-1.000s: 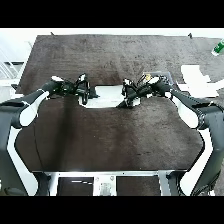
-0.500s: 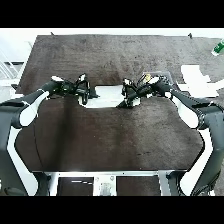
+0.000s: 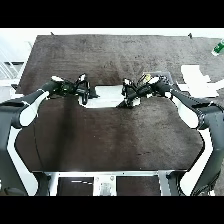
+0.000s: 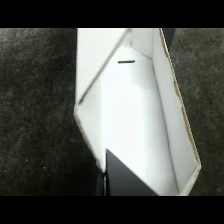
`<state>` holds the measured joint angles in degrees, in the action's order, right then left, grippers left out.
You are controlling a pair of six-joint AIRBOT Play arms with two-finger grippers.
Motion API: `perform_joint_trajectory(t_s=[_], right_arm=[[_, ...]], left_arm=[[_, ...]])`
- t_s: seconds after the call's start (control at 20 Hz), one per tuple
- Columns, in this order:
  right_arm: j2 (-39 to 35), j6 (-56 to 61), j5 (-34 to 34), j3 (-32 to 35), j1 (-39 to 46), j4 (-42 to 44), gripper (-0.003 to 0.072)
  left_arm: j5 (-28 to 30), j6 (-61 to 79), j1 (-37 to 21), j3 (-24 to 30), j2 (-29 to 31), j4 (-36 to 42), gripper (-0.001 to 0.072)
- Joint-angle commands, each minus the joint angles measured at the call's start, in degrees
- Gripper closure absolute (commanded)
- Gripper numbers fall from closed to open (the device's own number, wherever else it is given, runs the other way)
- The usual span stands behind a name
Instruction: Fold the box and place the chain.
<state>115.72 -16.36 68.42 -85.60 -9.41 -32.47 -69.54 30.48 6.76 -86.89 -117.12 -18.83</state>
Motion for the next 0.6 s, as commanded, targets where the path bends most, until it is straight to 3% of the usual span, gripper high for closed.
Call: perform_joint_trajectory(t_s=[0.0,0.45,0.5,0.55], right_arm=[[0.04,0.0,0.02,-0.02,-0.02,0.09,0.0263],[0.04,0.0,0.02,-0.02,-0.02,0.09,0.0263],[0.04,0.0,0.02,-0.02,-0.02,0.09,0.0263],[0.04,0.0,0.02,-0.02,-0.02,0.09,0.0263]], left_arm=[[-0.11,0.0,0.02,-0.02,-0.02,0.39,0.0688],[-1.05,0.0,0.02,-0.02,-0.02,0.79,0.0685],[-1.42,0.0,0.02,-0.02,0.0,1.03,0.056],[-1.44,-0.2,0.02,-0.02,0.0,1.46,0.0364]])
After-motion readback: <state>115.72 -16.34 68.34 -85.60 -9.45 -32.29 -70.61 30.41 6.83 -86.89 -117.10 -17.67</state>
